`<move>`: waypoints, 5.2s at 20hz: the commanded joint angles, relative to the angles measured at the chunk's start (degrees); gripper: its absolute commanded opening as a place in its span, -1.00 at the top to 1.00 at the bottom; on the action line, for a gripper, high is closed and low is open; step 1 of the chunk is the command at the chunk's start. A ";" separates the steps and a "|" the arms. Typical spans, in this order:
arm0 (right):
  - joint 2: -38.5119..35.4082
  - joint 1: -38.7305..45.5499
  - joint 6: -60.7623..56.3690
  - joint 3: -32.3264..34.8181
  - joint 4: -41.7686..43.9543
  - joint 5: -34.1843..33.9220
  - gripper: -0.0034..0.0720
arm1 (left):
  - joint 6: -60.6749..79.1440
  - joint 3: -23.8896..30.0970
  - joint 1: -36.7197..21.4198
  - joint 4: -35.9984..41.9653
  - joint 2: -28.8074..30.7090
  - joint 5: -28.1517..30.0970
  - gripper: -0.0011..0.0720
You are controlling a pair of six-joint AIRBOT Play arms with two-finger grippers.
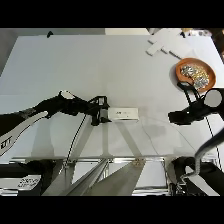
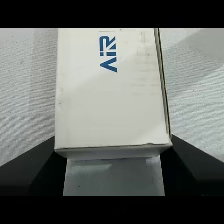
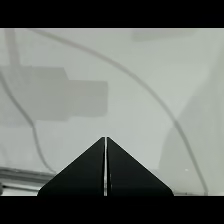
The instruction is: Fold the box and place the chain.
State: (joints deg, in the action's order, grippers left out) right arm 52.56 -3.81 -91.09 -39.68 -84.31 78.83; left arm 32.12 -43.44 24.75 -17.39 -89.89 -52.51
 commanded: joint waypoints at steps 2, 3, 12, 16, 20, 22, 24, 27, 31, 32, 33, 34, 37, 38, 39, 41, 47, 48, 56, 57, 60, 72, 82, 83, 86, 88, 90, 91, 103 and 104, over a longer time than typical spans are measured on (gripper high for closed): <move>-0.04 0.37 -10.08 2.10 -3.98 5.09 0.87 | -0.02 -0.02 -0.02 -0.02 0.02 0.00 0.78; -0.04 0.37 -10.08 2.08 -3.63 6.16 0.87 | -0.02 -0.02 -0.02 -0.02 0.02 -0.02 0.78; -0.04 0.37 -10.05 2.08 -2.43 6.95 0.87 | -0.02 -0.02 -0.02 -0.02 0.02 -0.02 0.78; -0.04 0.37 -10.05 2.08 -2.43 6.95 0.87 | -0.02 -0.02 -0.02 0.00 0.02 -0.02 0.78; -0.04 0.37 -10.05 2.08 -2.43 6.95 0.87 | -0.04 -0.02 -0.02 -0.02 0.02 -0.04 0.78; -0.04 0.37 -10.05 2.08 -2.43 6.95 0.87 | -0.04 -0.02 -0.02 0.00 0.02 -0.07 0.78; -0.04 0.37 -10.03 2.08 -2.43 6.95 0.87 | -0.04 -0.02 -0.02 0.00 0.02 -0.72 0.78; -0.04 0.37 -10.05 2.08 -2.43 6.95 0.87 | -0.04 -0.02 -0.02 0.02 0.02 -0.92 0.78; -0.04 0.37 -10.05 2.08 -2.43 6.95 0.87 | 0.02 -0.02 -0.02 0.00 0.02 -0.83 0.79; -0.04 0.37 -10.03 2.08 -2.43 6.95 0.87 | 0.04 -0.02 -0.02 0.22 0.02 -0.02 0.80; -0.04 0.37 -10.03 2.08 -2.43 6.95 0.87 | 0.04 -0.04 -0.02 0.26 0.09 0.96 0.97; -0.04 0.37 -10.03 2.08 -2.43 6.95 0.87 | -0.24 -0.02 -0.24 0.17 0.37 1.07 0.96; -0.04 0.37 -10.05 2.08 -2.43 6.99 0.87 | -7.52 -0.02 -1.33 0.15 4.50 3.04 0.96; -0.04 0.37 -10.05 2.08 -2.43 6.99 0.87 | -11.08 -0.02 -1.68 -0.22 6.91 5.55 0.96; -0.04 0.37 -10.05 2.08 -2.45 7.04 0.87 | -14.19 -0.02 -2.12 -0.57 9.35 8.28 0.96; -0.04 0.37 -10.05 2.08 -2.43 7.15 0.87 | -17.99 -0.02 -3.72 -0.68 14.97 12.83 0.96; -0.04 0.37 -10.03 2.08 -2.43 7.15 0.87 | -23.39 -0.02 -13.57 -0.68 30.67 19.65 0.96; -0.04 0.37 -10.03 2.08 -2.43 7.15 0.87 | -26.32 -0.02 -16.15 -0.70 32.50 20.61 0.96; -0.04 0.37 -10.05 2.08 -2.43 7.15 0.87 | -61.07 -0.02 -38.14 -28.55 40.48 16.65 0.96; -0.04 0.37 -10.05 2.08 -2.43 7.15 0.87 | -64.89 0.00 -40.87 -31.23 40.81 14.71 0.96; -0.04 0.37 -10.05 2.08 -2.43 7.15 0.87 | -75.38 0.04 -47.04 -43.74 40.72 9.33 0.97; -0.04 0.37 -10.05 2.08 -2.43 7.15 0.87 | -91.78 11.08 -48.06 -64.54 40.65 6.23 0.96; -0.04 0.37 -10.03 2.08 -2.43 7.15 0.87 | -99.69 11.54 -48.06 -64.54 40.65 0.15 0.96; -0.04 0.37 -10.05 2.08 -2.43 7.15 0.87 | -99.69 11.54 -48.06 -64.57 40.65 -0.94 0.96; -0.04 0.37 -10.03 2.08 -2.43 7.15 0.87 | -99.67 11.54 -48.06 -65.75 40.65 -5.03 0.96; -0.04 0.37 -10.05 2.08 -2.43 7.15 0.87 | -99.67 11.54 -48.06 -66.05 40.65 -7.56 0.96; -0.04 0.37 -10.03 2.08 -2.43 7.15 0.87 | -99.67 11.54 -48.06 -66.05 40.65 -9.16 0.96; -0.04 0.37 -10.05 2.08 -2.43 7.15 0.87 | -99.67 11.54 -48.06 -66.05 40.65 -9.60 0.94; -0.04 0.37 -10.05 2.08 -2.43 7.15 0.87 | -99.06 11.54 -48.06 -66.60 40.37 -7.61 -0.62; -0.04 0.37 -10.03 2.08 -2.43 7.15 0.87 | -99.06 11.54 -48.04 -67.32 39.91 -8.00 -0.62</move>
State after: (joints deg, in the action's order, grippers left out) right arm 52.53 -3.46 -101.12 -37.63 -86.76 85.95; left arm -66.92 -31.90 -23.27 -83.81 -49.47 -60.40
